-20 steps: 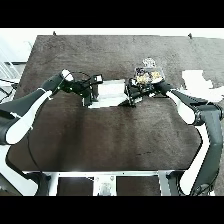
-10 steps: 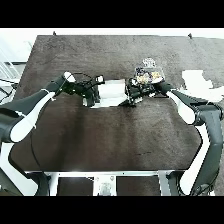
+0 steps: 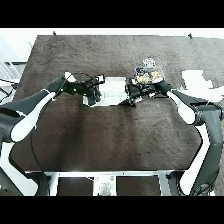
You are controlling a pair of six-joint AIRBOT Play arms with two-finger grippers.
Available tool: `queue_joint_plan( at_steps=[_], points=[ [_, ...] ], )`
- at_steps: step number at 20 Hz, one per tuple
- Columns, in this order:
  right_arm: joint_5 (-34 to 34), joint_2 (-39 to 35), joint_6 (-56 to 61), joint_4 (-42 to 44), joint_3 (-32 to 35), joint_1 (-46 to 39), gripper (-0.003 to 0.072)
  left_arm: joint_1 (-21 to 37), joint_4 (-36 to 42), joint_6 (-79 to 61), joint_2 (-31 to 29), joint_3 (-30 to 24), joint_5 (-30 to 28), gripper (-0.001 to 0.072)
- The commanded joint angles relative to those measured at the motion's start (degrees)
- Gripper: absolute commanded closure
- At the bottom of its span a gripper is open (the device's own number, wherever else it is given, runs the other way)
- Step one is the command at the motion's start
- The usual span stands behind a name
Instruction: Fold the box and place the chain.
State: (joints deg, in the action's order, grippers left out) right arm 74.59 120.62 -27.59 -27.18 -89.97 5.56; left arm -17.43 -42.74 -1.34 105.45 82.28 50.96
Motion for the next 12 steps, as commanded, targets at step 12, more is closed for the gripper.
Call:
queue_joint_plan(
  at_steps=[12],
  points=[
    [0.44, -0.02, -0.04, -0.28, 0.02, 0.04, 0.0186, -0.02, 5.66, -9.25, 1.81, 0.07, -0.52, 0.0247]
  ],
)
